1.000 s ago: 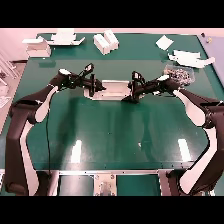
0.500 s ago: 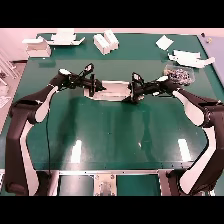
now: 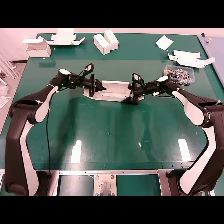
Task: Fold the box and place the chain.
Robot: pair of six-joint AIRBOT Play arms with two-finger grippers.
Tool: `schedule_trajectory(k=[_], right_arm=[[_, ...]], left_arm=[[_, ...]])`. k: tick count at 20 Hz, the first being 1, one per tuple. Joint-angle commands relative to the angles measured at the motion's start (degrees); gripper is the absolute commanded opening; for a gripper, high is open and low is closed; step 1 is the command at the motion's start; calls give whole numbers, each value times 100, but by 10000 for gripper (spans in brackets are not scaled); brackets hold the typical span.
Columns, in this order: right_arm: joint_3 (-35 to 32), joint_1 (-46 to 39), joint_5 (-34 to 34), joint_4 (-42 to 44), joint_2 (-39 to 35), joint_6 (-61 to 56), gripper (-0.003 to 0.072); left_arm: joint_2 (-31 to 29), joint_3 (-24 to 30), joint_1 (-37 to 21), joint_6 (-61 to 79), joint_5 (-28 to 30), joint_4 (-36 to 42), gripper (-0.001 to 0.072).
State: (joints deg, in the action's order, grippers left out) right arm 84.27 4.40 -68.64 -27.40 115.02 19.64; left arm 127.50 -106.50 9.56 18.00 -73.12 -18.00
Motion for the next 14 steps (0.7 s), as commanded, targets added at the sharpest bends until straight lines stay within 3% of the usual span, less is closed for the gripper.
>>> schedule_trajectory(k=[1, 14], right_arm=[[26, -9, -48, 149, 2, -7, 686], [70, -11, -48, 127, 7, -13, 641]], left_arm=[[0, 2, -2, 0, 4, -2, 23], [0, 2, -2, 0, 4, 0, 23]])
